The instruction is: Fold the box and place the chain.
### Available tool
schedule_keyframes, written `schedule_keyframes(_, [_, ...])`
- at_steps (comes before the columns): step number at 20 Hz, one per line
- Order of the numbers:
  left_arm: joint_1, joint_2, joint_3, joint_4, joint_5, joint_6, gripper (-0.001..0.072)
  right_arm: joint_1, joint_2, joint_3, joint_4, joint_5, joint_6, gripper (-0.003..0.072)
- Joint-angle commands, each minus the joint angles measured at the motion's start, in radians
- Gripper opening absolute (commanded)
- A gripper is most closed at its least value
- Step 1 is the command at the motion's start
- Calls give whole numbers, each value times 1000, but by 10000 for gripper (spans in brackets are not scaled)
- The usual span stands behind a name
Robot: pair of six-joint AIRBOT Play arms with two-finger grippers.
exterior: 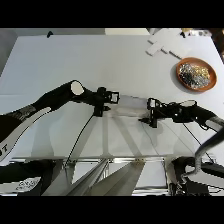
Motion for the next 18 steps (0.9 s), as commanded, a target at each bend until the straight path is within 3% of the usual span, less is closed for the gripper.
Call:
schedule_keyframes(1, [-21, -19, 1, -51, -39, 48, 297, 0, 0, 0, 1, -2, 2, 456])
schedule_keyframes(18, [-53, -54, 1, -141, 26, 68, 270, 0, 0, 0, 1, -2, 2, 456])
